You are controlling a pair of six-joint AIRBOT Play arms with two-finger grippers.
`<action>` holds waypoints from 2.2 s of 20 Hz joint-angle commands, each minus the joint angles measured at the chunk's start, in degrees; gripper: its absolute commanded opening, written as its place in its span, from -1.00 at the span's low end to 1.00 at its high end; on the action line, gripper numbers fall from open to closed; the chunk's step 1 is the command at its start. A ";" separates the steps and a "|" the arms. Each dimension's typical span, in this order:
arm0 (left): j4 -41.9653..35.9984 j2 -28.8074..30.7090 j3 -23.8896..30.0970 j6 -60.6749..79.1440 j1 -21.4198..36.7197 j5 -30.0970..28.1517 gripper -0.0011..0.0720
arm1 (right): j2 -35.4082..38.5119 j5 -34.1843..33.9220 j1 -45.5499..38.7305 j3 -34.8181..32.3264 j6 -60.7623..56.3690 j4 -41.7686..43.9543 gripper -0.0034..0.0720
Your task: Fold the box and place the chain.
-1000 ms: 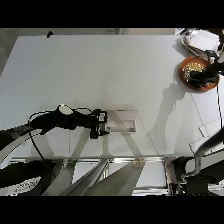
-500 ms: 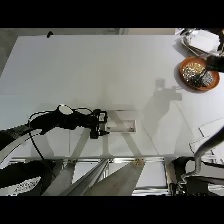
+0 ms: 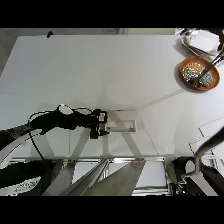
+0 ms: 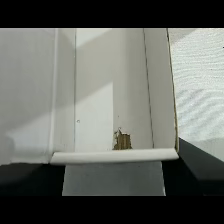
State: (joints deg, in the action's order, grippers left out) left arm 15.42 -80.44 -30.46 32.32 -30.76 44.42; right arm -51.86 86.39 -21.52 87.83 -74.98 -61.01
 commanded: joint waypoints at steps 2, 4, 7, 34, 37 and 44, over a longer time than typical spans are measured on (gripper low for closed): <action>0.00 -0.02 0.00 0.00 -0.04 0.00 -0.26 | 7.37 8.35 2.03 -0.17 0.00 8.48 -0.89; 0.00 -0.02 0.00 0.00 -0.04 0.07 -0.26 | 8.41 12.44 7.19 -0.72 -1.51 8.52 -0.89; 0.00 -0.02 0.00 0.00 -0.04 0.07 -0.26 | 9.40 11.43 17.46 -3.02 -5.73 8.31 -0.89; 0.00 -0.02 0.00 0.00 -0.04 0.15 -0.26 | -11.87 -30.91 70.36 -35.78 -22.91 -13.25 -0.89; 0.00 -0.02 0.00 0.00 -0.04 0.15 -0.26 | -12.00 -37.79 70.38 -41.09 -24.24 -12.59 -0.89; 0.02 -0.02 0.00 0.00 -0.04 0.17 -0.26 | -16.57 -41.99 70.38 -44.33 -24.26 -10.32 -0.32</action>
State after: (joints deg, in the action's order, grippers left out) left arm 15.42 -80.44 -30.46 32.32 -30.76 44.58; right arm -66.24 46.02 48.80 44.47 -99.04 -72.77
